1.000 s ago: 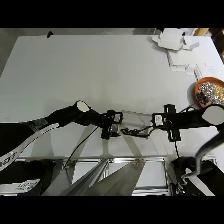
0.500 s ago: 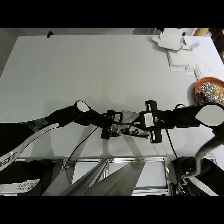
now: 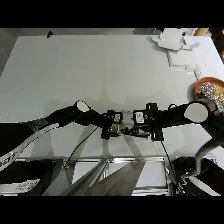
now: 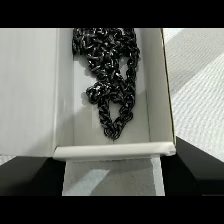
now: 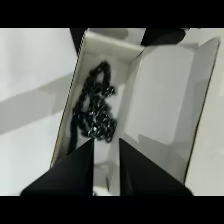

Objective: Fold the box and place the chain.

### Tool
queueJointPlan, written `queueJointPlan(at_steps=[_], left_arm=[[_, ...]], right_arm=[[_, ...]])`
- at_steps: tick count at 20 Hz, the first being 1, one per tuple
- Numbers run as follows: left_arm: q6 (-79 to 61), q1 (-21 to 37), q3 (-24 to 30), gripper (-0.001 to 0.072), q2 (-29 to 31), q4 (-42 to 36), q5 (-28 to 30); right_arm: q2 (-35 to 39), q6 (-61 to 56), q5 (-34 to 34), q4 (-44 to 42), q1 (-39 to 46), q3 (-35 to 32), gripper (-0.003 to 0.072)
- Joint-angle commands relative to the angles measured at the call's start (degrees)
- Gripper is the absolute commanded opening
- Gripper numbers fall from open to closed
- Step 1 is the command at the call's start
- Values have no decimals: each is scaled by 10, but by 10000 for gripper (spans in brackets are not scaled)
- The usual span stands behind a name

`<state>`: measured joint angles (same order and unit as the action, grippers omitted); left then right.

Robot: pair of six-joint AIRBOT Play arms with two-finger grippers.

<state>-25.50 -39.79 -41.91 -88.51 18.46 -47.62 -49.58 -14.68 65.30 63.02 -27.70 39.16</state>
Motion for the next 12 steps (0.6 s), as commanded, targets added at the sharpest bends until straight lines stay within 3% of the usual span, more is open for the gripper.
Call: queueJointPlan(at_steps=[1,4,8,9,10,12], left_arm=[[0,1,0,333,0,0,0],[0,1,0,333,0,0,0],[0,1,0,333,0,0,0],[0,1,0,333,0,0,0],[0,1,0,333,0,0,0],[0,1,0,333,0,0,0]], right_arm=[[16,-5,76,94,1,-1,65],[18,3,87,132,57,-34,57],[18,88,14,133,128,-107,63],[18,113,-20,132,134,-126,130],[18,129,-67,132,136,-143,264],[8,152,-132,130,136,-159,268]])
